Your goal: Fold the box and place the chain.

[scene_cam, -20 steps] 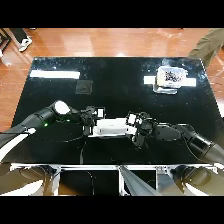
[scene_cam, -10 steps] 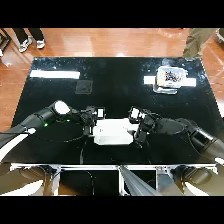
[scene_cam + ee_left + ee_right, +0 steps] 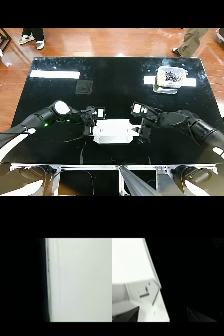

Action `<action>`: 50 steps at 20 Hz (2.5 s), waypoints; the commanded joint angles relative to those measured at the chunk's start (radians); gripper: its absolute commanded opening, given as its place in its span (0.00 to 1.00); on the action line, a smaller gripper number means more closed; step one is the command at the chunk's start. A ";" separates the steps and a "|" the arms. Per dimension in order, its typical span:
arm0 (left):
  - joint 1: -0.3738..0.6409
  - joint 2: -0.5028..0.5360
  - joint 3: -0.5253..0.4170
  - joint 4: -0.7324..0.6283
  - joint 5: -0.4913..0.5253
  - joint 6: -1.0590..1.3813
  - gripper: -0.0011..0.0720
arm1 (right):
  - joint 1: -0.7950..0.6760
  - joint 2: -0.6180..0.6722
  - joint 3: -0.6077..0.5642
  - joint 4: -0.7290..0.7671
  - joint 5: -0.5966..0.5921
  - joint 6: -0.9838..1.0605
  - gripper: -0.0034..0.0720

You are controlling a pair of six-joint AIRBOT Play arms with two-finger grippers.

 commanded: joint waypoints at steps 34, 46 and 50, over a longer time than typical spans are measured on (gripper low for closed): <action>0.000 0.001 0.000 -0.001 0.007 -0.002 0.04 | 0.304 0.100 -0.134 -0.242 0.365 0.428 0.97; -0.001 0.002 0.000 0.000 -0.019 -0.002 0.04 | 0.260 0.068 -0.091 -0.119 0.318 0.227 0.97; -0.001 0.005 0.000 0.021 -0.018 -0.001 0.04 | 0.255 0.039 -0.084 -0.040 0.282 0.102 0.97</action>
